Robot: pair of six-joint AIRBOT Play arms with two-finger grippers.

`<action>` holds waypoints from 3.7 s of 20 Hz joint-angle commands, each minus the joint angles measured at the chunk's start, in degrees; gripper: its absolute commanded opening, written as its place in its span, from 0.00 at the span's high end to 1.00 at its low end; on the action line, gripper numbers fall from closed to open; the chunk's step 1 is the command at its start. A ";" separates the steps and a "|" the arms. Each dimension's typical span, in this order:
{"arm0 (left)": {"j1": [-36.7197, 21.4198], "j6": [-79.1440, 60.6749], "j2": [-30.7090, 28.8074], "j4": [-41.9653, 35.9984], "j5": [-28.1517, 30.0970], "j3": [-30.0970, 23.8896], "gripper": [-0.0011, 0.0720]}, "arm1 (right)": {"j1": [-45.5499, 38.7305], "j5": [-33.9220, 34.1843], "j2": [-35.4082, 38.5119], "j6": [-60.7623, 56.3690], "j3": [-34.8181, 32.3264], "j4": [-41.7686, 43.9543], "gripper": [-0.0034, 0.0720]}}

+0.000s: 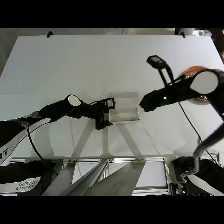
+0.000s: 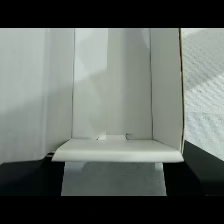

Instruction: Fold the box and place the chain.

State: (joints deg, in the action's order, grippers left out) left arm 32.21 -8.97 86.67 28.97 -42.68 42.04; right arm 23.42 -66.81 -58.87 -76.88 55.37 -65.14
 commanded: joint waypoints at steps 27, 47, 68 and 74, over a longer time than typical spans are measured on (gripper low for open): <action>0.02 0.00 -0.04 0.00 0.00 -0.02 0.97 | 11.28 26.64 -14.88 -5.57 -11.30 10.12 0.59; 0.02 0.00 -0.04 -0.02 0.02 -0.02 0.97 | -36.30 20.98 1.75 -11.04 -15.41 -5.60 0.59; 0.02 0.00 -0.04 0.00 0.02 -0.02 0.97 | -38.73 43.21 -17.46 -29.83 -15.50 -19.98 0.62; 0.02 0.00 -0.04 0.00 0.02 -0.02 0.97 | -37.62 47.78 -18.75 -29.07 -15.47 -19.96 0.64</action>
State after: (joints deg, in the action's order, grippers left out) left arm 32.21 -8.95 86.67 28.97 -42.68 42.04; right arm -14.87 -21.45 -77.25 -105.69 39.86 -84.03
